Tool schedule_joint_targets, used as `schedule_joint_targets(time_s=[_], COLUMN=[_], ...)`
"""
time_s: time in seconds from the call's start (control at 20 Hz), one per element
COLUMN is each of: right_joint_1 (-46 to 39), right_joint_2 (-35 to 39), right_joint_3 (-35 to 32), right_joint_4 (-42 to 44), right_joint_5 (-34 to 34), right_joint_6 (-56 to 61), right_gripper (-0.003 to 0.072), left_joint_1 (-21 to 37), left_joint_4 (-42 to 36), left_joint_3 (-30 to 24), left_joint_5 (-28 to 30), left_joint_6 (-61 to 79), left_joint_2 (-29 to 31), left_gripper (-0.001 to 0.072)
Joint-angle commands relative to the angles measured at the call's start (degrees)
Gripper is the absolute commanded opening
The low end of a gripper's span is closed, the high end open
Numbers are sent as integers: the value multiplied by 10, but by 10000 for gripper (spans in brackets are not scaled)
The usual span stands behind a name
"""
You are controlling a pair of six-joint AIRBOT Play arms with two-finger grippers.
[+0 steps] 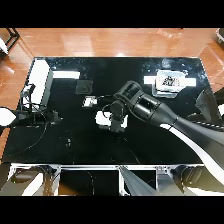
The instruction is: Fold the box and place the chain.
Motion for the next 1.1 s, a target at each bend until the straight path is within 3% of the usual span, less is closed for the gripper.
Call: schedule_joint_targets(time_s=[0.0, 1.05], right_joint_1=[-25, -49], right_joint_2=[2, -9], right_joint_3=[1, 12], right_joint_4=[56, 57], right_joint_5=[-7, -7], right_joint_6=[-29, -50], right_gripper=[16, 17], left_joint_1=[0, 0], left_joint_4=[0, 0], left_joint_3=[1, 1], left_joint_5=[0, 0], left_joint_6=[0, 0], left_joint_2=[0, 0], left_gripper=[625, 625])
